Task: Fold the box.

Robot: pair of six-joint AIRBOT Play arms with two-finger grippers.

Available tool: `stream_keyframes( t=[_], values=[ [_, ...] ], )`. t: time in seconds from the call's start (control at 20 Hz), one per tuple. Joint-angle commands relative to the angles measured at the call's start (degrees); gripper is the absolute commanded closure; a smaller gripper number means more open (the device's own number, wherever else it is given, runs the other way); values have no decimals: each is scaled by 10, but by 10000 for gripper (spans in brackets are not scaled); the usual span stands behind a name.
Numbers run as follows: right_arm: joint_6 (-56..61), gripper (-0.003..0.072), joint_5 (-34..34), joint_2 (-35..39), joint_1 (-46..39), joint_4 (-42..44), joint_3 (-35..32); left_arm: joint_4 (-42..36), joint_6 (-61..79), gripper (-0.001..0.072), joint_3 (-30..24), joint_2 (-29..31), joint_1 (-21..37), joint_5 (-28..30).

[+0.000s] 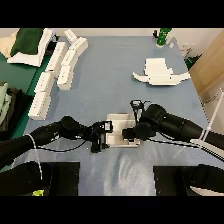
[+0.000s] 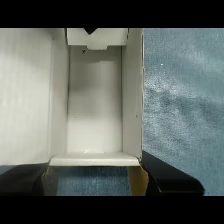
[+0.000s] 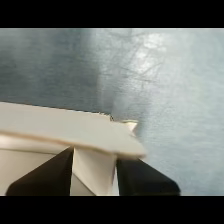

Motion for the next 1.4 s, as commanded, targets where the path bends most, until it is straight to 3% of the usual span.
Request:
stream_keyframes(
  t=[0.0,0.25,0.35,0.45,0.5,0.8,0.85,0.95,1.0,1.15,1.35],
  values=[
    [66,311,-19,-35,16,-40,14,0,0,230,1,0,0,0],
    [76,321,-16,-58,16,-41,13,0,0,230,1,0,0,0],
    [76,412,-16,-59,16,-41,13,0,0,230,1,0,0,0],
    [76,640,-17,-59,16,-41,13,0,0,230,1,0,0,0],
    [76,684,-18,-59,16,-43,13,0,0,230,1,0,0,0],
    [64,685,-20,-58,16,-48,14,0,0,230,1,0,0,0],
    [54,659,-20,-56,16,-45,14,0,0,230,1,0,0,0],
    [48,347,-20,-47,16,-42,16,0,0,230,1,0,0,0],
    [45,266,-20,-42,16,-40,18,0,0,230,1,0,0,0],
    [40,258,-39,-22,16,-40,33,0,0,230,1,0,0,0],
    [15,259,-116,21,16,-40,77,0,0,230,1,0,0,0]
  ],
)
